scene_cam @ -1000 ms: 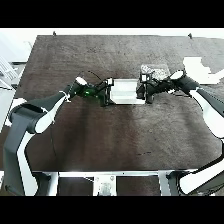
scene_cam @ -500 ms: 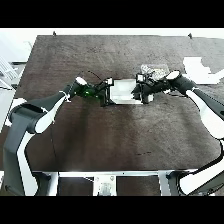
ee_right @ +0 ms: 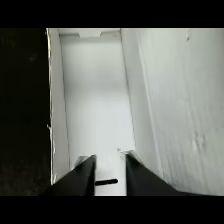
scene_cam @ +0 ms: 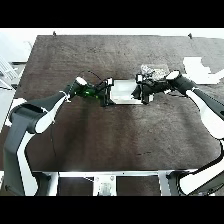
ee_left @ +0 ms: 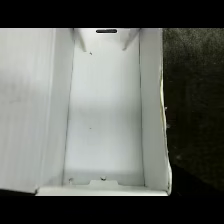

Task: Fold the box and place the chain.

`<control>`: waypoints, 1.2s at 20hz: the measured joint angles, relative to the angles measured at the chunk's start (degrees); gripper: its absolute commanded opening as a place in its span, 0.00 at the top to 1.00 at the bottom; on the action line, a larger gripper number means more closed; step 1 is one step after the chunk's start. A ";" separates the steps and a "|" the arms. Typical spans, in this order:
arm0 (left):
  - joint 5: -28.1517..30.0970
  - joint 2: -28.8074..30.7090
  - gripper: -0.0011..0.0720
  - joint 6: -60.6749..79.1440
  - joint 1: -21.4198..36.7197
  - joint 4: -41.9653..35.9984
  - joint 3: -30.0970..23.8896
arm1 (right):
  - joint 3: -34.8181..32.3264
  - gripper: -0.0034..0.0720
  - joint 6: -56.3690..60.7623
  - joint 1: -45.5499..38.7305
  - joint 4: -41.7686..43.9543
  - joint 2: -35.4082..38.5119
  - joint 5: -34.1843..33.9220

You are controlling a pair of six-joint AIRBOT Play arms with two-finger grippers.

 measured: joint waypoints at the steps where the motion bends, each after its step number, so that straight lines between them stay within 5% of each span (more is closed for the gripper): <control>1: 0.00 0.00 0.42 0.00 0.00 0.00 0.00 | 0.00 0.81 1.18 0.00 -1.36 0.20 0.02; 3: 0.02 0.00 0.42 0.00 0.00 0.00 0.00 | 0.00 0.93 3.43 -0.39 -3.85 0.72 0.50; 14: 0.15 0.00 0.42 -0.02 0.00 0.00 0.00 | 0.00 0.93 12.72 -10.56 -4.57 9.01 7.74; 24: 0.15 0.00 0.42 -0.02 -0.02 0.00 0.00 | -0.02 0.94 40.09 -18.58 -2.67 6.51 0.46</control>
